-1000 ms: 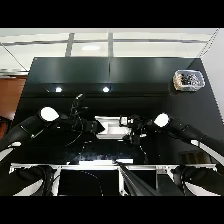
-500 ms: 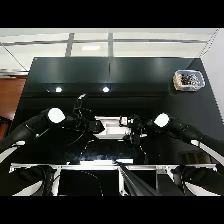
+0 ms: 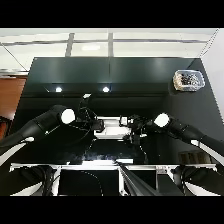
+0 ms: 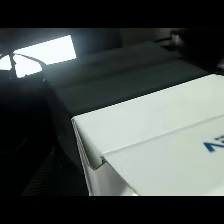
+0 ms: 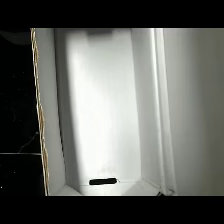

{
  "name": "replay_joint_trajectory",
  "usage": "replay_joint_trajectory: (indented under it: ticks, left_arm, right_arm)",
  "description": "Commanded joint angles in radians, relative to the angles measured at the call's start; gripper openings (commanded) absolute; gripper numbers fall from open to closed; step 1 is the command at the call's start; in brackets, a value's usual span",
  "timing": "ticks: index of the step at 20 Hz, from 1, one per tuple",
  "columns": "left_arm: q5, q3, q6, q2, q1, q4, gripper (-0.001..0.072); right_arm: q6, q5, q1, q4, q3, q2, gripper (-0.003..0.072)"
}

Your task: Fold the box and place the chain.

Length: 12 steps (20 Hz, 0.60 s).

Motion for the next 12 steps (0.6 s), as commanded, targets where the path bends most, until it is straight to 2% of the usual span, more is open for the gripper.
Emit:
replay_joint_trajectory:
  ticks: [1, 3, 4, 5, 6, 10, 12]
  left_arm:
    - [-0.098, 0.058, -0.170, -0.032, -0.047, 0.155, 0.0620]
    - [-0.152, 0.092, -0.264, -0.042, -0.080, 0.224, 0.0619]
    - [-0.180, 0.105, -0.296, -0.045, -0.093, 0.241, 0.0592]
    - [-0.198, 0.116, -0.304, -0.045, -0.102, 0.242, 0.0463]
    - [-0.199, 0.123, -0.309, -0.045, -0.112, 0.238, 0.0440]
    - [-0.189, 0.141, -0.361, -0.053, -0.166, 0.258, 0.0405]
    - [-0.201, 0.150, -0.420, -0.078, -0.187, 0.312, 0.0395]
  right_arm:
    - [0.000, 0.000, 0.001, 0.000, -0.001, -0.001, 0.0411]
    - [0.000, 0.000, 0.001, 0.000, -0.001, -0.001, 0.0411]
    - [0.000, 0.000, 0.001, 0.000, -0.001, -0.001, 0.0411]
    - [0.000, 0.000, 0.001, 0.000, -0.001, -0.001, 0.0411]
    - [0.000, 0.000, 0.001, 0.000, -0.001, -0.001, 0.0411]
    - [0.000, 0.000, 0.001, 0.000, -0.001, -0.001, 0.0411]
    - [0.000, 0.001, 0.001, 0.000, -0.001, -0.001, 0.0412]
